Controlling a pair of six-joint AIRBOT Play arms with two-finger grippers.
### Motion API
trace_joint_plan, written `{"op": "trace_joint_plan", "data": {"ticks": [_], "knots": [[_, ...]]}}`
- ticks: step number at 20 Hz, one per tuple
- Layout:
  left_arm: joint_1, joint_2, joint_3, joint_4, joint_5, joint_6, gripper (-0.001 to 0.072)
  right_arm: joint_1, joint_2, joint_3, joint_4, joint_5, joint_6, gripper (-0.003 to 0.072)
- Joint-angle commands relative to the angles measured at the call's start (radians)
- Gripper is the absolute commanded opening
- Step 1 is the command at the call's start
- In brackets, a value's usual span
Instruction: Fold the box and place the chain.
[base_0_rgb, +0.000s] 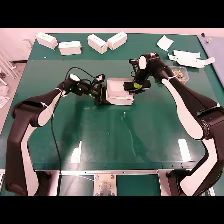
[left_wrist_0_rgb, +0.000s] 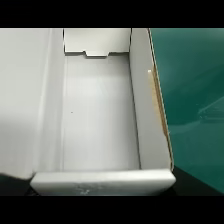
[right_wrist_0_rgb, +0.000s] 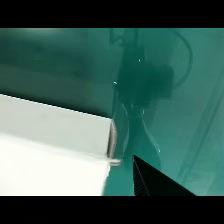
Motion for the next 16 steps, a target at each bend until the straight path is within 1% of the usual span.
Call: {"op": "trace_joint_plan", "data": {"ticks": [1, 7, 14, 16], "knots": [[0.001, 0.000, 0.001, -0.002, 0.011, -0.002, 0.0524, 0.002, 0.002, 0.000, 0.007, 0.018, 0.002, 0.0345], [0.001, 0.000, 0.001, -0.002, 0.011, -0.002, 0.0524, 0.022, 0.002, -0.032, 0.042, 0.025, 0.002, 0.0344], [0.001, 0.000, 0.001, -0.002, 0.010, -0.002, 0.0524, 0.024, -0.046, -0.045, 0.043, 0.003, 0.021, 0.0339], [0.001, 0.000, 0.001, -0.002, 0.010, -0.002, 0.0524, 0.024, -0.051, -0.045, 0.043, 0.003, 0.021, 0.0257]]}}
